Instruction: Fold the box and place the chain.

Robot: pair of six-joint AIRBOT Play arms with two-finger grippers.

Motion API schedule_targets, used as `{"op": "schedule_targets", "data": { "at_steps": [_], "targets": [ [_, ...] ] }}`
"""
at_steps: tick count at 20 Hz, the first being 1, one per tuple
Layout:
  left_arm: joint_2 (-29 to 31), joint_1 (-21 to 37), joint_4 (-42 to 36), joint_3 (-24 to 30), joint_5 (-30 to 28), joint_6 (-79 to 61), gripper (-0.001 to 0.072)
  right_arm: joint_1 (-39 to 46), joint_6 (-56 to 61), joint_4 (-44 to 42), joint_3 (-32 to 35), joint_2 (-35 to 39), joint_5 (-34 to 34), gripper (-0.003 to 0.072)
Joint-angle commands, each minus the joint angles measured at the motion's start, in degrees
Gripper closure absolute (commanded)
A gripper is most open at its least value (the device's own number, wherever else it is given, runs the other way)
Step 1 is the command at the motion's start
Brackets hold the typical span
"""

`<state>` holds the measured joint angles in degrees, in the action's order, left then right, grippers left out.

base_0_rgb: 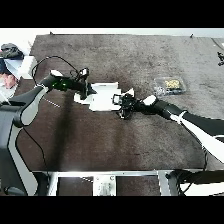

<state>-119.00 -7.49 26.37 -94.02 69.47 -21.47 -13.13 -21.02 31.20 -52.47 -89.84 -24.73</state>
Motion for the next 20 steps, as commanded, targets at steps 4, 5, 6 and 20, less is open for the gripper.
{"op": "schedule_targets", "data": {
  "at_steps": [4,5,6,20],
  "targets": [
    [-0.04,0.04,0.0,0.02,-0.02,0.0,0.0697,-0.15,0.26,0.13,-0.5,1.53,6.36,0.0094],
    [-0.04,0.04,0.0,0.02,-0.02,0.0,0.0697,0.22,0.24,0.13,-0.5,2.16,6.29,0.0094],
    [-0.04,0.04,0.0,0.02,-0.02,0.0,0.0697,0.76,0.24,0.13,-0.63,2.69,6.27,0.0094],
    [-0.04,0.04,-0.04,0.02,-0.04,0.0,0.0697,4.63,-0.66,0.79,-11.96,-2.14,-6.12,0.0094]
  ]
}}
